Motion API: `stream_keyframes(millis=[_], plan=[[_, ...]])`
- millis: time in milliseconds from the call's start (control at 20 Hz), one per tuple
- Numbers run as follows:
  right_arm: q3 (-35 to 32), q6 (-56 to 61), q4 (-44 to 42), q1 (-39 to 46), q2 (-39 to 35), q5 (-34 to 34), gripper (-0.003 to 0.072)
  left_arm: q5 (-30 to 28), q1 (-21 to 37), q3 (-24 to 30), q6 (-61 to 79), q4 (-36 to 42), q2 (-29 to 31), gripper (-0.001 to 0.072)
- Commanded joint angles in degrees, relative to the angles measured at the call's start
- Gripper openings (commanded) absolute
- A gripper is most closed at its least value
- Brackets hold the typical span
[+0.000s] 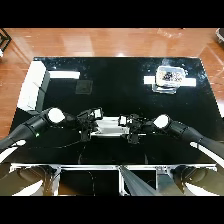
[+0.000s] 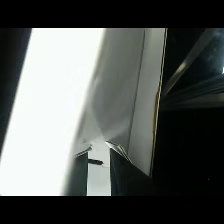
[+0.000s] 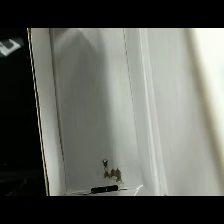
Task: Fold the box and place the chain.
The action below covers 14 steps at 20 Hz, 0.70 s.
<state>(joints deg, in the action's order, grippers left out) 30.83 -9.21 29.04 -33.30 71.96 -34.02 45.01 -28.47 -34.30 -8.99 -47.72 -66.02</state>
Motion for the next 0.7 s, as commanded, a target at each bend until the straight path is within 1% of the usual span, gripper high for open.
stream_keyframes(millis=[0,50,200,250,300,350,400,450,500,550,600,650], plan=[[0.0,0.0,0.0,0.0,0.0,0.0,0.0478,-0.4,0.0,0.0,0.0,-2.6,-0.2,0.025],[0.0,0.0,0.0,0.0,0.0,0.0,0.0478,-0.8,-0.1,0.0,0.0,-2.4,-0.2,0.0264],[0.0,0.0,0.0,0.0,0.0,0.0,0.0478,-1.4,-1.4,0.0,0.0,-2.4,-0.2,0.0266],[0.0,0.0,0.0,0.0,0.0,0.0,0.0478,-1.5,-1.5,0.0,0.0,-2.4,-0.2,0.0304],[0.0,0.0,0.0,0.0,0.0,0.0,0.0478,-1.7,-1.5,0.0,0.0,-2.4,-0.2,0.0434],[0.0,0.0,0.0,0.0,0.0,0.0,0.0478,-1.8,-1.4,0.0,-0.1,-2.4,-0.2,0.0502],[0.0,0.0,0.0,0.0,0.0,0.0,0.0478,-1.7,-1.4,0.0,-0.2,-2.6,-0.2,0.0497],[0.0,0.0,0.0,0.0,0.0,0.0,0.0478,-1.5,-1.4,0.0,-0.2,-2.6,-0.2,0.0444],[0.0,0.0,0.0,0.0,0.0,0.0,0.0478,-1.3,-1.4,0.0,-0.2,-2.6,-0.2,0.0335],[0.0,0.0,0.0,0.0,0.0,0.0,0.0478,-1.2,-1.4,0.0,-0.2,-2.6,-0.2,0.0257],[0.0,0.0,0.0,0.0,0.0,0.0,0.0478,-1.3,-1.4,0.0,-0.2,-2.4,-0.2,0.0283],[0.0,0.0,0.0,0.0,0.0,0.0,0.0478,-1.4,-1.4,-0.1,-0.2,-2.1,-0.2,0.0427]])
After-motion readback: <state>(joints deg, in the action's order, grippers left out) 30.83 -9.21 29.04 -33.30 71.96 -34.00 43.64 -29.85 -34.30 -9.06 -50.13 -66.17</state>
